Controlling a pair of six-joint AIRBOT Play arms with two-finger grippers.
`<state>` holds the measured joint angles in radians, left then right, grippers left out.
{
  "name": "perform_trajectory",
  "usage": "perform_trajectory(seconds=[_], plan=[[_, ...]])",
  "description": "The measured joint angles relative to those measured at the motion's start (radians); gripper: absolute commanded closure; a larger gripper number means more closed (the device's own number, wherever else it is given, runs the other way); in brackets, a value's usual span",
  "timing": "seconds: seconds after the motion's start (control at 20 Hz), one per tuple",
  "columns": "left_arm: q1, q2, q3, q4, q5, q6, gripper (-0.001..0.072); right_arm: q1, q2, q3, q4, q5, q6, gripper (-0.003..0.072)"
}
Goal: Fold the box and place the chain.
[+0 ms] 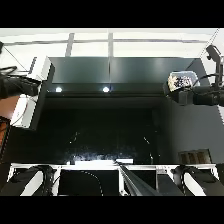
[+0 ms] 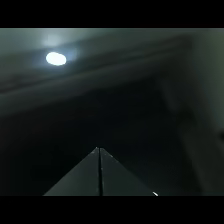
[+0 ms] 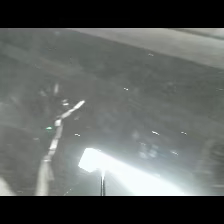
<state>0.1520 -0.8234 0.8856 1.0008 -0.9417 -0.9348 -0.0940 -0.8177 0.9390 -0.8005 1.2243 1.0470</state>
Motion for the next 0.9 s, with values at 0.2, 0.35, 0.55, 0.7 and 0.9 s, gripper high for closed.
perform_trajectory(seconds=[0.2,0.35,0.55,0.7,0.9], plan=[[-0.115,0.100,-0.120,-0.008,0.000,-0.075,0.0682,0.011,0.125,-0.113,-0.120,-0.145,0.022,0.0680],[-0.142,0.162,-0.208,-0.011,0.013,-0.098,0.0682,0.012,0.167,-0.195,-0.193,-0.232,0.028,0.0682],[-0.153,0.206,-0.261,-0.014,0.021,-0.111,0.0682,0.012,0.185,-0.238,-0.229,-0.254,0.032,0.0682],[-0.156,0.216,-0.274,-0.014,0.023,-0.113,0.0682,0.013,0.190,-0.249,-0.240,-0.256,0.032,0.0682],[-0.156,0.220,-0.280,-0.014,0.023,-0.116,0.0682,0.013,0.192,-0.253,-0.245,-0.257,0.032,0.0682]])
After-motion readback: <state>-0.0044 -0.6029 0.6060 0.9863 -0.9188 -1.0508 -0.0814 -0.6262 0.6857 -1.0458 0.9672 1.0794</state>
